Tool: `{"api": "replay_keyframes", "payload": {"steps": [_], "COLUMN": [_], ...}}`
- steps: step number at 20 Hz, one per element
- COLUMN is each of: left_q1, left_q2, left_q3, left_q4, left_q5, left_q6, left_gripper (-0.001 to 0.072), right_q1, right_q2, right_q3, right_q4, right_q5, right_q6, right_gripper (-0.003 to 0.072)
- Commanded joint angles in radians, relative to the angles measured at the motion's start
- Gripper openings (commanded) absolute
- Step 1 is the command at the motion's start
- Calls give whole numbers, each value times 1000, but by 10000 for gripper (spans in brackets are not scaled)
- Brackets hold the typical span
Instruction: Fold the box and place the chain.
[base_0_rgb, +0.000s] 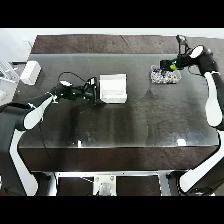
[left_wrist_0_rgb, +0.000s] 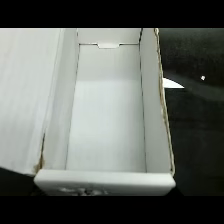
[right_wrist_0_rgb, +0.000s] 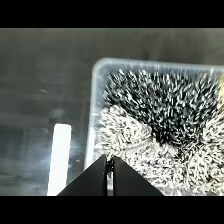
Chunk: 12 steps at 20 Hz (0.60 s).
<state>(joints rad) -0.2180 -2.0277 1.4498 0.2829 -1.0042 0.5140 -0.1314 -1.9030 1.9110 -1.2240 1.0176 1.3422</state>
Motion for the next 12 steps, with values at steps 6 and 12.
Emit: {"api": "replay_keyframes", "payload": {"steps": [6, 12], "left_q1": [0, 0], "left_q2": [0, 0], "left_q3": [0, 0], "left_q4": [0, 0], "left_q5": [0, 0], "left_q6": [0, 0], "left_gripper": [536, 536], "right_q1": [108, 257], "right_q2": [348, 585], "right_q3": [1, 1], "right_q4": [-55, -94], "right_q5": [102, 90], "right_q6": [0, 8], "right_gripper": [9, 10]}}
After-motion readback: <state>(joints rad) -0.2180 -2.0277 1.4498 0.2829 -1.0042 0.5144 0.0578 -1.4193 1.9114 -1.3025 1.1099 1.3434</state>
